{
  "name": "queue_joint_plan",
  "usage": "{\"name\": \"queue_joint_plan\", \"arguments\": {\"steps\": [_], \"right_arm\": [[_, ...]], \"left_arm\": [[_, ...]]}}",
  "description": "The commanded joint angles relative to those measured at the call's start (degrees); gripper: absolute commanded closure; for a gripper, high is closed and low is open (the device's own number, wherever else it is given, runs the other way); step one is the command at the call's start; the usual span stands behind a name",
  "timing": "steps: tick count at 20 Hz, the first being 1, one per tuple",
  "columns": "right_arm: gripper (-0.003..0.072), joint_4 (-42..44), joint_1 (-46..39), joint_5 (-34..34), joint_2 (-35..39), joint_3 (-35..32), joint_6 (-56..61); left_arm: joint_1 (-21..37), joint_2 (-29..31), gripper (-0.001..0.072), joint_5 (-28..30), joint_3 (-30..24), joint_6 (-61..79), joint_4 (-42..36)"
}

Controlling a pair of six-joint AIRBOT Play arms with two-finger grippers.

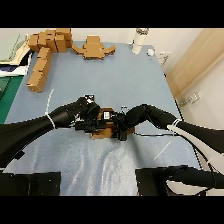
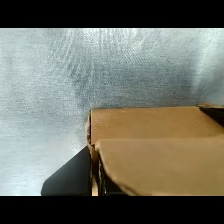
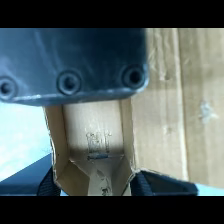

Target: Fold the box.

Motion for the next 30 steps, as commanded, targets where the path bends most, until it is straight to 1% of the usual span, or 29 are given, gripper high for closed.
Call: {"name": "queue_joint_plan", "arguments": {"steps": [1,4,5,6,7,9,11,12,13,14,17,19,21,24,25,26,27,29,30], "right_arm": [[0.0173,0.0,0.0,0.0,0.0,0.0,0.0],[0.0173,0.0,0.0,0.0,0.0,0.0,0.0],[0.0173,0.0,0.0,0.0,0.0,0.0,0.0],[0.0173,0.0,0.0,0.0,0.0,0.0,0.0],[0.0173,0.0,0.0,0.0,0.0,0.0,0.0],[0.0173,0.0,0.0,0.0,0.0,0.0,0.0],[0.0173,0.0,0.0,0.0,0.0,0.0,0.0],[0.0173,0.0,0.0,0.0,0.0,0.0,0.0],[0.0173,0.0,0.0,0.0,0.0,0.0,0.0],[0.0173,0.0,0.0,0.0,0.0,0.0,0.0],[0.0173,0.0,0.0,0.0,0.0,0.0,0.0],[0.0173,0.0,0.0,0.0,0.0,0.0,0.0],[0.0173,0.0,0.0,0.0,0.0,0.0,0.0],[0.0173,0.0,0.0,0.0,0.0,0.0,0.0],[0.0173,0.0,0.0,0.0,0.0,0.0,0.0],[0.0173,0.0,0.0,0.0,0.0,0.0,0.0],[0.0173,0.0,0.0,0.0,0.0,0.0,0.0],[0.0173,0.0,0.0,0.0,0.0,0.0,0.0],[0.0173,0.0,0.0,0.0,0.0,0.0,0.0]], "left_arm": [[0.0,-0.1,0.0696,-0.9,0.1,0.3,-0.1],[0.0,-0.1,0.0694,-3.9,0.6,1.2,-0.1],[0.0,0.0,0.0563,-4.7,1.1,1.6,-0.1],[0.0,0.1,0.0302,-5.4,1.6,1.5,-0.1],[0.1,0.1,0.0199,-6.3,2.2,1.5,-0.1],[0.5,0.1,0.0199,-8.2,3.3,1.5,-0.1],[1.4,0.1,0.0199,-10.0,4.2,1.5,-0.5],[2.5,0.1,0.02,-11.1,4.6,1.6,-1.7],[4.3,0.1,0.02,-12.1,4.8,2.1,-4.4],[6.6,0.1,0.02,-12.7,4.8,4.7,-8.9],[15.0,0.0,0.0201,-13.1,4.8,15.5,-25.4],[20.1,0.0,0.02,-13.3,4.8,21.6,-32.3],[24.6,0.0,0.02,-13.5,4.8,26.8,-36.2],[30.9,-0.1,0.0202,-14.7,4.8,40.9,-36.5],[33.2,-0.3,0.0354,-15.5,4.8,46.7,-36.2],[35.6,-0.7,0.0584,-16.0,4.8,54.3,-35.6],[37.5,-1.0,0.0697,-16.6,4.8,61.4,-35.1],[39.9,-1.1,0.0698,-16.2,4.0,74.0,-34.9],[40.2,-0.9,0.0698,-15.8,3.0,80.1,-34.9]]}}
